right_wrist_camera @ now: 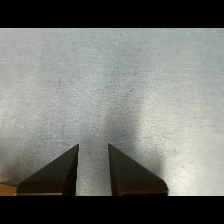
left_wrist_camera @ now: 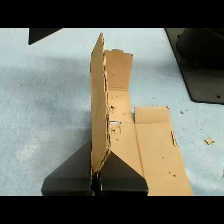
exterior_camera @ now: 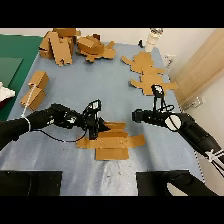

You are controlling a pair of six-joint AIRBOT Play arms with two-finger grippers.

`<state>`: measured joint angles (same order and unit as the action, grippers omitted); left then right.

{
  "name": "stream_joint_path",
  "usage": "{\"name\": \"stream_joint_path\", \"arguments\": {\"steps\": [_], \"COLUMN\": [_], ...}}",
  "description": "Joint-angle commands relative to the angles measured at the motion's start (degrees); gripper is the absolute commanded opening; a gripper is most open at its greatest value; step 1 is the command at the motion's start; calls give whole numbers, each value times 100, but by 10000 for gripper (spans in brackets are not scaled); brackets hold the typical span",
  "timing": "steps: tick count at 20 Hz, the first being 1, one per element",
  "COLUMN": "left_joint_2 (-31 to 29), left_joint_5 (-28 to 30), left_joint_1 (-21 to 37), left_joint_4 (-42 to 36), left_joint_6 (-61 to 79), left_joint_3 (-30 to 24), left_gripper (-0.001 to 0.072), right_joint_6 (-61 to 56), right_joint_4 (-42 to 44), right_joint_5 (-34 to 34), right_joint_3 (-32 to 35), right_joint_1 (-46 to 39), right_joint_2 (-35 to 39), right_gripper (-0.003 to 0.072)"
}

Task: Fold the box.

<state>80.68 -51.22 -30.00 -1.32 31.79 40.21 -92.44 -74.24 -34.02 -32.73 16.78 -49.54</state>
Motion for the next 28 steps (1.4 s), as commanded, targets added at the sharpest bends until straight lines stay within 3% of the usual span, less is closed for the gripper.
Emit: {"name": "stream_joint_path", "arguments": {"steps": [1,10,17,18,22,25,28], "left_joint_2": [4,4,4,4,4,4,4], "left_joint_5": [9,-129,94,127,140,138,140], "left_joint_1": [7,9,9,9,9,9,9], "left_joint_4": [343,393,382,361,345,345,345], "left_joint_6": [-293,-334,-442,-450,-470,-468,-468], "left_joint_3": [-4,-4,2,2,2,2,2], "left_gripper": [14,15,15,15,15,15,15], "right_joint_6": [101,326,382,372,232,243,352], "right_joint_4": [-46,-192,-118,-61,-407,-1399,-2907], "right_joint_5": [-11,-256,-2518,-2715,-2623,-2352,-2083], "right_joint_3": [-4,-7,-22,-13,98,240,238], "right_joint_1": [2,4,363,614,2004,3412,4734], "right_joint_2": [63,372,2057,2212,2052,1204,179], "right_gripper": [283,267,264,213,213,213,217]}}
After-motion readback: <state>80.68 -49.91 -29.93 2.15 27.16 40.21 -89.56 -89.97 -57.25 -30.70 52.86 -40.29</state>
